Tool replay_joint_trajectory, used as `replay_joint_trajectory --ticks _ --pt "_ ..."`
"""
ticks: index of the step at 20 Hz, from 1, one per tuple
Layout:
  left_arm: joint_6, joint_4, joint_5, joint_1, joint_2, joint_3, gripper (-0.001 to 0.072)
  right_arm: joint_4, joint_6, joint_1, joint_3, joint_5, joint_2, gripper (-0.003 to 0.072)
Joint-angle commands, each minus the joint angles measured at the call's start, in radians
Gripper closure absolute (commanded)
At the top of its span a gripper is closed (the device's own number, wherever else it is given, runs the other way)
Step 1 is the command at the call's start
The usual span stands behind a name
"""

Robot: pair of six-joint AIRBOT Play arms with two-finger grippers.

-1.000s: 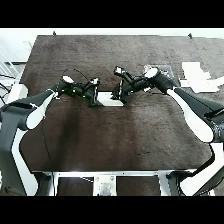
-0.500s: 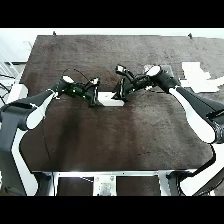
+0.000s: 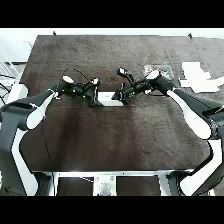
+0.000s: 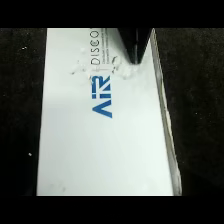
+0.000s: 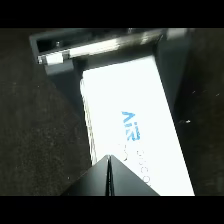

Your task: Fold the box and place the chain.

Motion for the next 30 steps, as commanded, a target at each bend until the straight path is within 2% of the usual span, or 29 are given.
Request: replay_joint_trajectory --ticks 1,6,10,12,14,16,21,25,27,30 --pt "0.000 -0.001 0.000 0.000 0.000 0.000 0.0059 -0.055 0.037 0.001 -0.016 0.001 -0.023 0.0673" --pt "0.000 -0.001 0.000 0.000 0.000 0.000 0.0059 -0.029 0.035 -0.007 0.003 0.005 0.059 0.0675" --pt "0.000 0.000 0.000 0.000 0.000 0.000 0.0059 0.021 0.047 -0.007 0.002 -0.010 0.260 0.0676" --pt "0.000 -0.001 0.000 0.000 0.000 0.000 0.0059 0.021 0.115 -0.010 -0.004 -0.018 0.365 0.0676" --pt "0.000 -0.001 0.000 0.000 0.000 0.000 0.0059 0.017 0.177 -0.023 -0.053 -0.034 0.475 0.0677" --pt "0.000 -0.001 0.000 0.000 0.000 0.000 0.0059 0.002 0.239 -0.037 -0.169 -0.110 0.613 0.0677" --pt "0.000 -0.001 0.000 0.000 0.000 0.000 0.0058 -0.005 0.272 -0.097 -0.584 -0.324 0.961 0.0676" --pt "0.000 -0.003 0.000 0.000 0.000 0.000 0.0059 -0.003 0.272 -0.101 -0.903 -0.552 1.182 0.0675" --pt "0.000 -0.012 0.000 0.000 0.000 0.000 0.0058 0.014 0.272 -0.101 -1.015 -0.608 1.254 0.0675" --pt "0.000 -0.020 -0.001 0.000 0.000 0.000 0.0058 0.014 0.272 -0.101 -1.087 -0.611 1.292 0.0675"
